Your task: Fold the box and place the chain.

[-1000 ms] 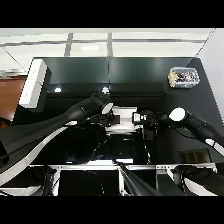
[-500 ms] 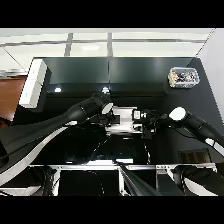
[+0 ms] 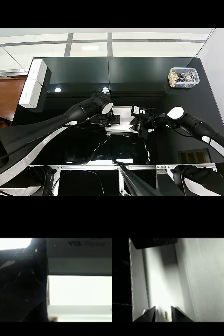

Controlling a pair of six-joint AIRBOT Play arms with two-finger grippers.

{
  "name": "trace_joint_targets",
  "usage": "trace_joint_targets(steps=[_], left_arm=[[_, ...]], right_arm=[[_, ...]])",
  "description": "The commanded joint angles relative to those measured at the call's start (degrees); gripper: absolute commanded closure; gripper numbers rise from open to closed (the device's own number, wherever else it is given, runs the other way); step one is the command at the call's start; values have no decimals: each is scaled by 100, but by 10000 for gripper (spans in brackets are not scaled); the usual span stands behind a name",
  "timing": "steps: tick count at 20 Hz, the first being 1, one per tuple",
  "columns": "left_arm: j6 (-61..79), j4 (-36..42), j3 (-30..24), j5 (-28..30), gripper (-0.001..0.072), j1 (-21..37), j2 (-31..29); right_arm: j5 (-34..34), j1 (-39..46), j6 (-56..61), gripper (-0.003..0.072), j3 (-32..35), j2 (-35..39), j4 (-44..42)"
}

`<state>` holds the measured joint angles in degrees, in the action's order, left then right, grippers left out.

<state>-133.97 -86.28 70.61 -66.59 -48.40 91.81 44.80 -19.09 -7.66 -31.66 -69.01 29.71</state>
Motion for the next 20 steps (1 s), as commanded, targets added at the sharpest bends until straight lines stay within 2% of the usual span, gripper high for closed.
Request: trace_joint_targets(steps=[1,2,3,4,5,6,7,8,9,10,11,13,14,17,19,20], left_arm=[[2,0,4,9,682,2,2],[2,0,4,9,682,2,2],[2,0,4,9,682,2,2],[2,0,4,9,682,2,2],[2,0,4,9,682,2,2],[2,2,4,9,682,2,2],[2,2,4,9,682,2,2],[2,2,4,9,682,2,2],[2,2,4,9,682,2,2],[2,2,4,9,682,2,2],[2,2,4,7,682,2,2],[2,2,4,4,682,2,2],[2,2,4,-2,682,2,2],[2,2,4,-11,682,2,2],[4,0,4,-17,682,2,2],[4,2,4,-42,682,2,2]], right_arm=[[15,-7,72,559,-4,-13,-31],[-11,-7,85,510,-4,-13,-35],[-28,-7,83,294,-4,-13,-52],[-28,-7,83,284,-4,-13,-50],[-24,-7,85,375,-4,-13,-17],[-28,-7,146,435,-4,-13,-13],[-28,-4,179,333,-4,-13,-13],[-13,-4,282,336,-4,-13,7],[11,-4,483,502,-4,-13,90],[24,9,772,616,-7,-9,201],[94,44,1130,669,-17,13,328],[664,236,2249,666,-219,149,728],[1099,407,3189,667,-446,297,966],[2081,1215,5276,667,-1086,785,1515],[2269,2076,5925,667,-1217,1001,1757],[2151,2577,6317,667,-1189,1005,1923]])
